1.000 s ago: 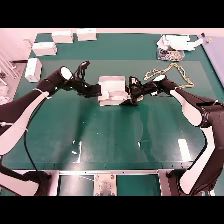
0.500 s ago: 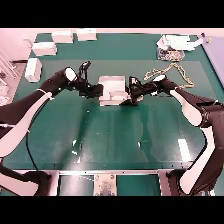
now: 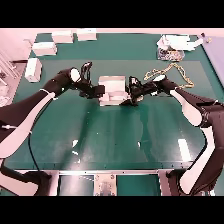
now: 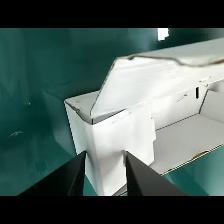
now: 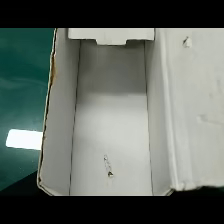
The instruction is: Fold the box and place the chain.
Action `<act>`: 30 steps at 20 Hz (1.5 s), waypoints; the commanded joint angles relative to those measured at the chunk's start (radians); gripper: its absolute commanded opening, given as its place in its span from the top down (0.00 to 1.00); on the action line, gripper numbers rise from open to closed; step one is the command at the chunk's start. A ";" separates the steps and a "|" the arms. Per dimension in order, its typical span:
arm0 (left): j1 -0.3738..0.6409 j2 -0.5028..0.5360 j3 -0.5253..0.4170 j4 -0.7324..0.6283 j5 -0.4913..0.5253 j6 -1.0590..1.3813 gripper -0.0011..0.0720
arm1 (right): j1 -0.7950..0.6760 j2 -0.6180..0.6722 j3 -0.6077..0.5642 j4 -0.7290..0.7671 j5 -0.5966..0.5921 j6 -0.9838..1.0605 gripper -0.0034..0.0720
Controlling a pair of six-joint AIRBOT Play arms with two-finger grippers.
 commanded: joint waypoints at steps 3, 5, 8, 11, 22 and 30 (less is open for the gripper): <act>-0.013 -0.001 0.003 0.050 -0.006 -0.069 0.58 | 0.000 0.000 0.000 0.000 0.000 0.000 0.19; -0.020 -0.001 0.003 0.055 -0.003 -0.072 0.58 | 0.000 0.000 0.000 0.000 0.000 0.000 0.19; -0.034 -0.001 0.018 0.072 -0.002 -0.079 0.58 | 0.000 0.000 0.000 0.000 0.000 0.000 0.19; -0.037 -0.001 0.026 0.075 -0.006 -0.086 0.58 | 0.000 0.000 0.000 0.000 0.000 0.000 0.19; -0.074 -0.128 0.223 0.175 -0.209 -0.170 0.58 | 0.000 0.000 0.000 0.000 0.000 0.000 0.19; -0.081 -0.194 0.301 0.200 -0.259 -0.212 0.58 | 0.000 0.000 0.000 0.000 0.000 0.000 0.19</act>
